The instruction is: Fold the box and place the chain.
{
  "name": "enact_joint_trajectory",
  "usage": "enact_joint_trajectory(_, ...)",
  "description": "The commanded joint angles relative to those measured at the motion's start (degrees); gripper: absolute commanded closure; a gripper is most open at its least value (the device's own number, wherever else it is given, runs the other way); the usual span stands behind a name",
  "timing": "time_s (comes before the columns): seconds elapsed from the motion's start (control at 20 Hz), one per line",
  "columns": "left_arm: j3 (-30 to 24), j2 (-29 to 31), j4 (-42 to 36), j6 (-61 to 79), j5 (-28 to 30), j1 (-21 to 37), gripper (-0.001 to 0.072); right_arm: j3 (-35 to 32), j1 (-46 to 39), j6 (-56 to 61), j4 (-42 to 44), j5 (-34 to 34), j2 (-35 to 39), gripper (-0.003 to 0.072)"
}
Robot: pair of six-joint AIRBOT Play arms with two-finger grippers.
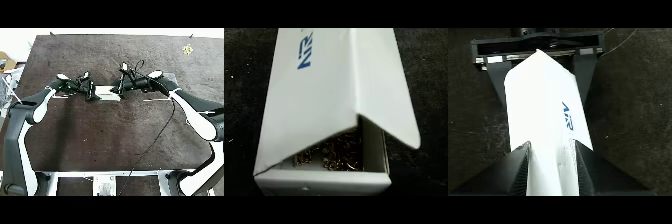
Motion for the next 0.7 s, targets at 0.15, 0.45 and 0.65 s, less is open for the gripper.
enact_joint_trajectory(0.15, -0.02, -0.02, 0.02, 0.04, 0.02, -0.04, 0.0425, 1.99, 0.04, -0.24, -2.86, -1.99, -0.17, 0.0424)
enact_joint_trajectory(0.45, -0.02, -0.02, 0.02, 0.04, 0.00, -0.04, 0.0425, 1.97, 0.11, 2.25, -7.02, 0.20, -0.17, 0.0482)
enact_joint_trajectory(0.65, -0.02, -0.02, 0.02, 0.04, 0.02, -0.04, 0.0425, 1.44, 0.11, 3.61, -8.48, 1.90, -0.17, 0.0482)
